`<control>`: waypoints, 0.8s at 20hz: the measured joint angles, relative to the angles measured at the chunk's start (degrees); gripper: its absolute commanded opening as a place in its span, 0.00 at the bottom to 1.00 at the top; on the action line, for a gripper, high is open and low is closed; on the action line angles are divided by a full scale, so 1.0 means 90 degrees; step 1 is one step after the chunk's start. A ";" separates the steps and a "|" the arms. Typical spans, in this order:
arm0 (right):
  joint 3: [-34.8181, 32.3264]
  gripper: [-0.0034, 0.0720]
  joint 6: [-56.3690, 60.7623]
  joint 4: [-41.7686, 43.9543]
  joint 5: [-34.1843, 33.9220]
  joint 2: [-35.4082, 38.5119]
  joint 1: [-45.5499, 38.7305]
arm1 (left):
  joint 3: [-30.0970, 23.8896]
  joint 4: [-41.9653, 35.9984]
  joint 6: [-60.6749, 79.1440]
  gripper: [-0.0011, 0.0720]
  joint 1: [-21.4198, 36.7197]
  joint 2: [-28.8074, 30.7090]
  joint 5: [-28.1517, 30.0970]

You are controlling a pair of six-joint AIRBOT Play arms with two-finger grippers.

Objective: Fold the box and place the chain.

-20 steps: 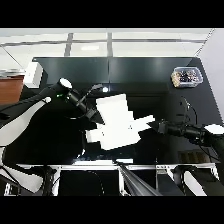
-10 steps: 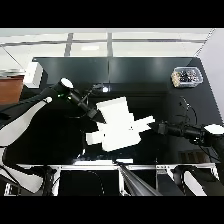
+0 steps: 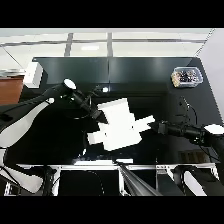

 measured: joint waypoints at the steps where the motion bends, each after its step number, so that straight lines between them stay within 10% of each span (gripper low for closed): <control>1: 0.0000 0.06 0.0000 0.0007 -0.0005 0.0002 0.0000 | 0.0000 0.0027 -0.0022 0.39 -0.0015 0.0000 0.0019; 16: 0.0000 0.06 0.0002 0.0058 -0.0109 0.0002 0.0000 | 0.0000 0.0129 -0.0495 0.42 -0.0087 0.0000 0.0476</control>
